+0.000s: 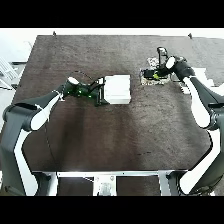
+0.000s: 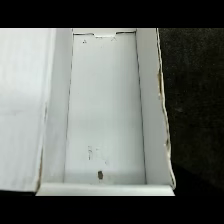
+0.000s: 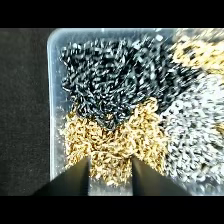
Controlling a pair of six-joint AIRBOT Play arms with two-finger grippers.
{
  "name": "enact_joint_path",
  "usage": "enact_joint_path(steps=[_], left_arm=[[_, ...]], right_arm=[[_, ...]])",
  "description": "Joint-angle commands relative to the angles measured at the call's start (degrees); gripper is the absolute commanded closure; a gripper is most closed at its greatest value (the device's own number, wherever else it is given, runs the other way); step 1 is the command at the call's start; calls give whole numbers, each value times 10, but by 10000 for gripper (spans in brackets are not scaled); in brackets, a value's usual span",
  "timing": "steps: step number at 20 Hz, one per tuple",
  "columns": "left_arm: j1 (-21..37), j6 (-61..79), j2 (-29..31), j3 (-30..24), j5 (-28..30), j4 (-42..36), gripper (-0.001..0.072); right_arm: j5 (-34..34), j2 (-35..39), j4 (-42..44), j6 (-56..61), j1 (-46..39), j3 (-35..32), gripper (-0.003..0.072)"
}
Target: Fold the box and place the chain.
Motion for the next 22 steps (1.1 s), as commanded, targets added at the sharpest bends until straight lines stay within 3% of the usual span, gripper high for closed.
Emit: enact_joint_path(steps=[1, 3, 10, 22], left_arm=[[0, 0, 0, 0, 1, 0, 90], [0, 0, 0, 0, 1, 0, 90], [0, 0, 0, 0, 1, 0, 90], [0, 0, 0, 0, 1, 0, 90]], right_arm=[[3, -14, 4, -6, -1, 5, 558], [3, -14, 4, -6, 0, 12, 673], [21, 58, -27, -5, 14, 40, 676], [60, 355, -201, 1, 148, 41, 677]])
